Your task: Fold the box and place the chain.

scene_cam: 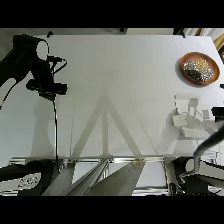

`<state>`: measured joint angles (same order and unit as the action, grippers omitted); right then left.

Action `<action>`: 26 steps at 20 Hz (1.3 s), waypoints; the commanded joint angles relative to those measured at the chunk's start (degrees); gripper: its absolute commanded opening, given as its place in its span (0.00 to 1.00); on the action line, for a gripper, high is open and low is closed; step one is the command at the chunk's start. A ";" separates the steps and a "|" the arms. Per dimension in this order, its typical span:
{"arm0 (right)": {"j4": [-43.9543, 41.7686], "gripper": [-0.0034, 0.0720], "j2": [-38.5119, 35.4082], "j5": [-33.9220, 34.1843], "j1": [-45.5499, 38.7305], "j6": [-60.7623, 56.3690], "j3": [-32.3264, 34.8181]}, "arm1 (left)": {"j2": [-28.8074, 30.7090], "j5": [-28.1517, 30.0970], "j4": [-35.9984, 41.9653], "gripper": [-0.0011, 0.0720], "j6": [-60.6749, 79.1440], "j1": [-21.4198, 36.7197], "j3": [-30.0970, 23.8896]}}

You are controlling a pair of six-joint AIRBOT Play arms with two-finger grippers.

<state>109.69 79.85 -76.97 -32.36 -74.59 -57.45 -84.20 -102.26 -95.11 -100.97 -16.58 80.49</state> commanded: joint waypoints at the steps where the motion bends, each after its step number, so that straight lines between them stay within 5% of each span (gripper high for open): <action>1: 2.64 0.48 1.25 2.01 -0.96 -0.50 1.09 | 0.04 0.00 -0.02 0.03 0.02 0.04 -0.02; 6: 1.90 0.40 2.12 1.29 -3.85 -1.75 1.16 | 0.04 0.02 -0.02 0.03 0.02 0.04 0.00; 7: 1.62 0.04 2.25 0.59 -3.80 -1.62 1.16 | 0.04 0.00 -0.02 0.03 0.02 0.04 0.00; 15: -13.86 0.06 -5.46 -3.15 4.44 4.07 2.97 | 0.04 0.02 -0.02 0.03 0.02 0.04 -0.02; 22: -37.75 0.06 -30.08 2.95 12.94 13.38 17.07 | 0.04 0.02 -0.02 0.03 0.02 0.04 -0.02; 26: -43.34 0.06 -45.86 8.15 16.85 13.62 27.65 | 0.04 0.02 -0.02 0.03 0.02 0.04 -0.02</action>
